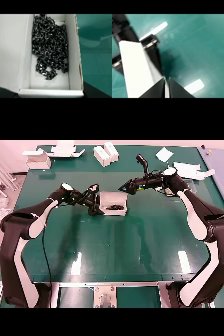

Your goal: Fold the box and place the chain.

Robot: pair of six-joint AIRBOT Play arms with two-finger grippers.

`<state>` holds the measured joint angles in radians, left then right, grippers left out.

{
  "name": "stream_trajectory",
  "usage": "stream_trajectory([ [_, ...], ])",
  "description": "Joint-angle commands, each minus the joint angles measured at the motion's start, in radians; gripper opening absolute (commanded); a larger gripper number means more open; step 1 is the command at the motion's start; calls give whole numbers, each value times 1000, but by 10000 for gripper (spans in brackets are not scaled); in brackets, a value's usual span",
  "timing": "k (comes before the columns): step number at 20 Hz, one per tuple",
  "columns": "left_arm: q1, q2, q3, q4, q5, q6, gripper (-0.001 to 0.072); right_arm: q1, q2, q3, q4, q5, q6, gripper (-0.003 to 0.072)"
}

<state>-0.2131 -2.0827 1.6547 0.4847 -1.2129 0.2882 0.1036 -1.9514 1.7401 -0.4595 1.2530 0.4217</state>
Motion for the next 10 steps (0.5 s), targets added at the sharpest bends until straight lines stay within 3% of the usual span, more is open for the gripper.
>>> stream_trajectory([
  [1,1,1,0,0,0,0,541,8,-1,35,-49,133,33,74],
  [3,1,1,0,0,0,0,541,8,-1,72,-49,212,58,75],
  [4,1,1,0,0,0,0,541,9,-1,92,-49,250,79,99],
  [5,1,1,0,0,0,0,541,13,0,108,-50,285,93,176],
  [6,1,1,0,0,0,0,541,16,0,120,-50,310,99,190],
  [10,1,1,0,0,0,0,541,43,0,126,-169,263,97,190],
])
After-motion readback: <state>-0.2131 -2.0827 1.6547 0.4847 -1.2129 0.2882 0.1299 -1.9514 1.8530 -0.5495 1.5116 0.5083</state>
